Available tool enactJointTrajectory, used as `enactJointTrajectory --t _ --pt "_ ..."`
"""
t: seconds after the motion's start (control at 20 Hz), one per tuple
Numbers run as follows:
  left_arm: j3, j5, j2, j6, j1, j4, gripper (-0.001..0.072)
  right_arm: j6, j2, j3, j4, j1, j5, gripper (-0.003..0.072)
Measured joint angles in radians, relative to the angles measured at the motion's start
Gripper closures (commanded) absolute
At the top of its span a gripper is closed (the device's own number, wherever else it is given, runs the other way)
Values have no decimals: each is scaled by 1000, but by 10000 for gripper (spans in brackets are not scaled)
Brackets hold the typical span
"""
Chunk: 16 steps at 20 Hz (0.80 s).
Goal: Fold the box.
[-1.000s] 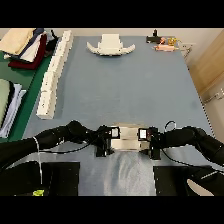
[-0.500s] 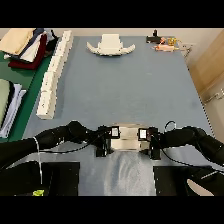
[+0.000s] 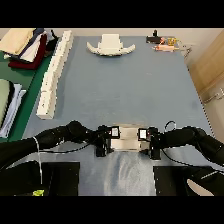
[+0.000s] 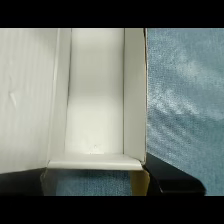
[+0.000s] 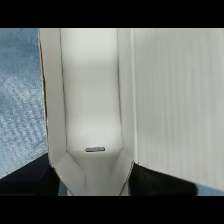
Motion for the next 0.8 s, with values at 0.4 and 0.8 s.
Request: enactJointTrajectory --t 0.4,0.8 --pt "0 -1 0 0 0 1 114 0 0 0 0 0 0 180" --pt "0 -1 0 0 0 1 114 0 0 0 -4 0 0 169"
